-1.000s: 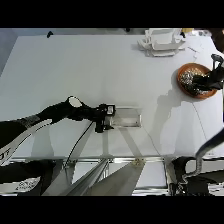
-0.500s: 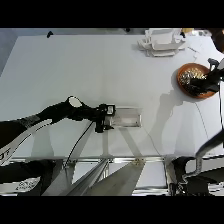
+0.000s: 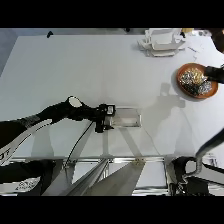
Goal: Fold the box and place the chain.
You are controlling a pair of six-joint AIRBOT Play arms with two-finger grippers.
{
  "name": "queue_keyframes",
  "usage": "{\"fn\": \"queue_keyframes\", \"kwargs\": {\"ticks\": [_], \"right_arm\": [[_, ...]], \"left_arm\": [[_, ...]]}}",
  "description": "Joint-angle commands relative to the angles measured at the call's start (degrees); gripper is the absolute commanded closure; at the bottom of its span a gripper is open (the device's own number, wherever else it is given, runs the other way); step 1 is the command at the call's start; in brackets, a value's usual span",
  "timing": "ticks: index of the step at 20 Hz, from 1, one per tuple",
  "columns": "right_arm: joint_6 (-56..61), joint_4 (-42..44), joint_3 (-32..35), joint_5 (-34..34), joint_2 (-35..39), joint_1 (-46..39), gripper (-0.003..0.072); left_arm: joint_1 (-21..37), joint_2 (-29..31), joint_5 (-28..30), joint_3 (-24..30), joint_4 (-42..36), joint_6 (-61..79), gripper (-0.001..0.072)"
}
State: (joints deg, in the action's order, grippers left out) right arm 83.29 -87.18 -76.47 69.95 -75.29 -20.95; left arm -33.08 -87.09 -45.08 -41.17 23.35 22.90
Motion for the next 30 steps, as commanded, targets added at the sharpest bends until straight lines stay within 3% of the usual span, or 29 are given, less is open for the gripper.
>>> {"fn": "queue_keyframes", "kwargs": {"ticks": [1, 6, 9, 16, 17, 21, 24, 30], "right_arm": [[-4.3, 8.0, 0.0, 3.3, 11.9, 0.0, 0.0669], [-9.4, 21.6, 0.0, 11.6, 23.6, 0.1, 0.0669], [-9.9, 24.4, 0.0, 13.5, 28.1, 2.9, 0.0669], [-9.0, 30.3, 0.3, 14.9, 31.4, 23.3, 0.067], [-8.0, 30.3, 1.0, 13.9, 31.5, 27.2, 0.067], [-3.6, 28.8, 11.1, -1.3, 32.2, 46.1, 0.067], [3.5, 18.6, 17.6, -6.9, 32.2, 56.7, 0.067], [6.4, 17.1, 25.5, -13.7, 32.2, 61.0, 0.067]], "left_arm": [[0.0, 0.0, 0.0, 0.0, 0.0, 0.0, 0.0437], [0.0, 0.0, 0.0, 0.0, 0.0, 0.0, 0.0437], [0.0, 0.0, 0.0, 0.0, 0.0, 0.0, 0.0437], [0.0, 0.0, 0.0, 0.0, 0.0, 0.0, 0.0437], [0.0, 0.0, 0.0, 0.0, 0.0, 0.0, 0.0437], [0.0, 0.0, 0.0, 0.0, 0.0, 0.0, 0.0437], [0.0, 0.0, 0.0, 0.0, 0.0, 0.0, 0.0437], [0.0, 0.0, -0.2, 0.0, 0.0, 0.0, 0.0437]]}}
